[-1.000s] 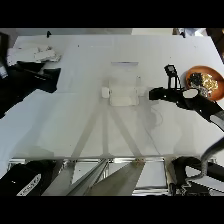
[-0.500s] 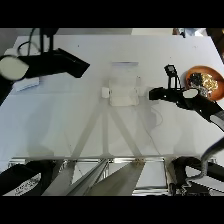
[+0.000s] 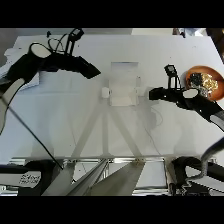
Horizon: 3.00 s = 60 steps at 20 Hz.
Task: Fold the box and place the chain.
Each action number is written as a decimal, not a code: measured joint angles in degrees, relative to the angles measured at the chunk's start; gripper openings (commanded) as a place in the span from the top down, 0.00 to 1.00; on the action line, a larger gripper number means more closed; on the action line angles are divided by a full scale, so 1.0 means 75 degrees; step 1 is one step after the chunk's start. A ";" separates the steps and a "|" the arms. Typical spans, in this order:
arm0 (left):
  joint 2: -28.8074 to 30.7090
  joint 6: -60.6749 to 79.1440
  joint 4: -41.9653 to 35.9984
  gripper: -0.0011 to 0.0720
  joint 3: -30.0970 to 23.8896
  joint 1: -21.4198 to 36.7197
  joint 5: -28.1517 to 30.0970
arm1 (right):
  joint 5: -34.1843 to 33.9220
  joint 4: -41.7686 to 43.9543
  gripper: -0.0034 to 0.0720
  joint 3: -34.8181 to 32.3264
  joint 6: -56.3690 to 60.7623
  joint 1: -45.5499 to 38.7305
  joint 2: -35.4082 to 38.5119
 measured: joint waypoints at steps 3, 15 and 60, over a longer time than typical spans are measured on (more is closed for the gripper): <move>-0.0944 -0.0032 -0.0152 0.06 0.0857 -0.0108 -0.0455 | 0.0000 -0.0003 0.94 0.0003 0.0000 0.0000 0.0000; -0.2334 -0.0096 -0.0536 0.07 0.2005 -0.0866 0.0315 | 0.0000 0.0000 0.94 0.0003 0.0000 0.0000 0.0000; -0.2465 0.1524 -0.0519 0.98 0.2110 -0.1183 -0.1064 | 0.0003 0.0003 0.32 0.0000 0.0023 0.0003 0.0041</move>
